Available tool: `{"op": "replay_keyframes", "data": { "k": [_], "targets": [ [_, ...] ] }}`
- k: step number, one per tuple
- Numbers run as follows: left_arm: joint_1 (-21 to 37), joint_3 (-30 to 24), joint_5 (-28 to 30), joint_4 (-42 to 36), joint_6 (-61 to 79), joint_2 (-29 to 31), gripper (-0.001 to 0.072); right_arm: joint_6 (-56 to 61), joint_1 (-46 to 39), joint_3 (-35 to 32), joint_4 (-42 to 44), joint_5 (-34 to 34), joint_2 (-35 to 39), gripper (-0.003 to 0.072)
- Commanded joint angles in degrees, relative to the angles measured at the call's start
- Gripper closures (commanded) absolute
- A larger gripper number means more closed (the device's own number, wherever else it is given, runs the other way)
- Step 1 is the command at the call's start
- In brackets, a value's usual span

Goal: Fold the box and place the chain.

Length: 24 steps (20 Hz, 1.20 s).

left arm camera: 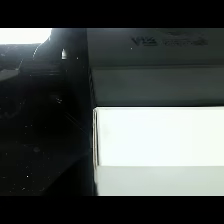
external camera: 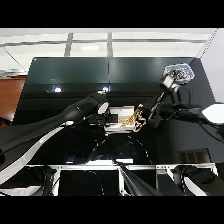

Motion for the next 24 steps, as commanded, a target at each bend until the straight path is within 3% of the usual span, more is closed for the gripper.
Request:
{"op": "replay_keyframes", "data": {
  "k": [1, 11, 17, 24],
  "targets": [
    [0.0, 0.0, 0.0, 0.0, 0.0, 0.0, 0.0678, 4.1, 0.0, 5.4, 8.7, 4.4, 3.5, 0.0668],
    [0.0, 0.0, 0.0, 0.0, 0.0, 0.0, 0.0678, 0.6, 0.0, 12.4, 29.7, 3.5, 3.5, 0.0668],
    [0.0, 0.0, 0.0, 0.0, 0.0, 0.0, 0.0678, 0.4, 0.0, 20.9, 31.2, 2.3, 3.4, 0.0668],
    [0.0, 0.0, 0.0, 0.0, 0.0, 0.0, 0.0678, 0.4, 0.0, 25.4, 36.9, -3.2, 3.3, 0.0668]
  ]
}}
